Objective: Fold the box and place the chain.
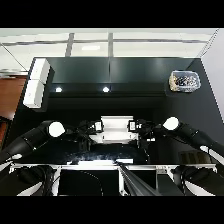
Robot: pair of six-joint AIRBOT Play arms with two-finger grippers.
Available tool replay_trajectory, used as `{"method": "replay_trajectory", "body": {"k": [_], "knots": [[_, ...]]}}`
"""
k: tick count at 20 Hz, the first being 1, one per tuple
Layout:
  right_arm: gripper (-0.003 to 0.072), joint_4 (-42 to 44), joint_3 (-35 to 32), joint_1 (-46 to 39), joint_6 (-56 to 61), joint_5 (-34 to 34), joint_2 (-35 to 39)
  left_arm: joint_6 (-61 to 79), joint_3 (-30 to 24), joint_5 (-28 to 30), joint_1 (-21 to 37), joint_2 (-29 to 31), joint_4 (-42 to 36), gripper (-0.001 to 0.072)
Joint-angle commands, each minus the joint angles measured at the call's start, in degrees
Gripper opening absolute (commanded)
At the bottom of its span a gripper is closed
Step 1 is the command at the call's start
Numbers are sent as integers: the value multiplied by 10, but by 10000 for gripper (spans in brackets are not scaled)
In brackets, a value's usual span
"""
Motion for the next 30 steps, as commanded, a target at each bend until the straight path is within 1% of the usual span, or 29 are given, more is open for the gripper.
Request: {"method": "replay_trajectory", "body": {"k": [1, 5, 6, 9, 11, 14, 15, 16, 17, 20, 23, 26, 30], "knots": [[247, 0, 0, 0, 0, 0, 0, -24, 2, -1, 0, 0, 37, 411], [246, 0, 0, 0, 0, 0, 0, -23, 2, 78, -5, -4, 5, 410], [246, 0, 0, 0, 0, 0, 0, -23, 2, 86, -7, -4, 6, 409], [246, 0, 0, 0, 0, 0, 0, -7, 2, 71, -9, -4, 5, 409], [246, 0, 0, 0, 0, 0, 0, -4, 2, 73, -9, -4, 2, 409], [247, 0, 0, 0, 0, 0, 0, 57, 2, 70, -9, -4, -66, 408], [246, 0, 0, 0, 0, 0, 0, 68, 3, 63, -9, -4, -77, 403], [246, 0, 0, 0, 0, 0, 0, 68, 3, 57, -9, -4, -81, 346], [246, 0, 0, 0, 0, 0, 0, 68, 4, 54, -9, -4, -80, 270], [246, 0, 0, 0, 0, 0, 0, 67, 4, 54, -9, -5, -89, 265], [246, 0, 0, 0, 0, 0, 0, 69, 4, 52, -9, -10, -127, 265], [247, 0, 0, 0, 0, 0, 0, 69, 4, 52, -9, -21, -147, 265], [246, 0, 0, 0, 0, 0, 0, 69, 4, 52, -9, -22, -178, 265]]}}
